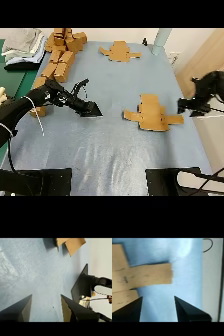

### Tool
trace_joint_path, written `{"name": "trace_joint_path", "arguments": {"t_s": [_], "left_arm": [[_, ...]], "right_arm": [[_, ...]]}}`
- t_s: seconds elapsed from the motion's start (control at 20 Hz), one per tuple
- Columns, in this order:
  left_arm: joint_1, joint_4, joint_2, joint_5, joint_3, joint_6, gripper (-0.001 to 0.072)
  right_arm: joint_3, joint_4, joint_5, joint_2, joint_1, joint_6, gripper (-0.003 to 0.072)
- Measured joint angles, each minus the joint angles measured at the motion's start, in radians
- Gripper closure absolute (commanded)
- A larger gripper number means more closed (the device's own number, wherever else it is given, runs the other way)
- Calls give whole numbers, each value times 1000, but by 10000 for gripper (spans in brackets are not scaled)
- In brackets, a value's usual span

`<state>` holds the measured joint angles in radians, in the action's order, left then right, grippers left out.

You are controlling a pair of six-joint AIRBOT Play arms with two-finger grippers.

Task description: Fold the box.

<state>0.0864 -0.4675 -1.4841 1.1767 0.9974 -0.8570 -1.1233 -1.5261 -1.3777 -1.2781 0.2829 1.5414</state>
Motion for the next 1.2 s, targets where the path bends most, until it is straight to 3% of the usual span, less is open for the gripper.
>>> {"name": "trace_joint_path", "arguments": {"t_s": [0.2,0.4,0.5,0.6,0.7,0.8,0.95,1.2], "left_arm": [[0,1,0,-27,0,0,185],[0,0,0,-38,0,0,185],[0,1,0,-44,0,0,185],[0,2,0,-47,0,0,184],[0,4,0,-48,0,0,184],[0,4,0,-50,0,0,185],[0,6,0,-50,0,0,185],[2,25,0,-49,0,0,185]], "right_arm": [[-2,-207,25,-72,237,214,109],[-3,-372,34,-156,325,370,121],[-3,-415,34,-190,333,420,242],[-3,-451,31,-215,326,462,250],[-3,-475,20,-230,308,490,381],[-3,-494,6,-239,278,509,409],[-2,-523,-13,-245,214,525,681],[0,-568,-16,-237,43,500,683]]}}
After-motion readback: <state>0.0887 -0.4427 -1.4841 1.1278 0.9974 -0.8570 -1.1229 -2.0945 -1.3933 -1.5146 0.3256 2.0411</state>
